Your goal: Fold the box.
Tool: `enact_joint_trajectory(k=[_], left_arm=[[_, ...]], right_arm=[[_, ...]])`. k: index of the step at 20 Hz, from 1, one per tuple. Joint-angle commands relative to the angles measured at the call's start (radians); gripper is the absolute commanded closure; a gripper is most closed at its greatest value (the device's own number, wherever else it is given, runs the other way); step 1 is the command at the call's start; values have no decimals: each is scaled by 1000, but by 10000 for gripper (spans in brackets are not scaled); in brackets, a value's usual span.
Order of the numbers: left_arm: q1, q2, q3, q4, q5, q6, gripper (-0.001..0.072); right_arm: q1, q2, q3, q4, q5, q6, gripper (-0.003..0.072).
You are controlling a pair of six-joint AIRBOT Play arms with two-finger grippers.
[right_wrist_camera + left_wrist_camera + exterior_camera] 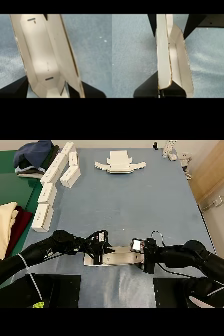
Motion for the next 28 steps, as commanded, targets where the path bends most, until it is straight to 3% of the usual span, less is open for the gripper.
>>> enact_joint_trajectory(k=[1,11,17,23,28], left_arm=[[0,0,0,0,1,0,696],[0,0,0,0,1,0,696],[0,0,0,0,1,0,696],[0,0,0,0,1,0,696],[0,0,0,0,1,0,696]], right_arm=[[-14,-76,-10,119,-3,-101,-9],[-90,-26,-48,156,-2,-119,-9],[-103,-4,-48,130,-90,-92,5],[-105,-8,-49,222,-34,-429,5],[-163,-33,-48,231,-69,-444,5]])
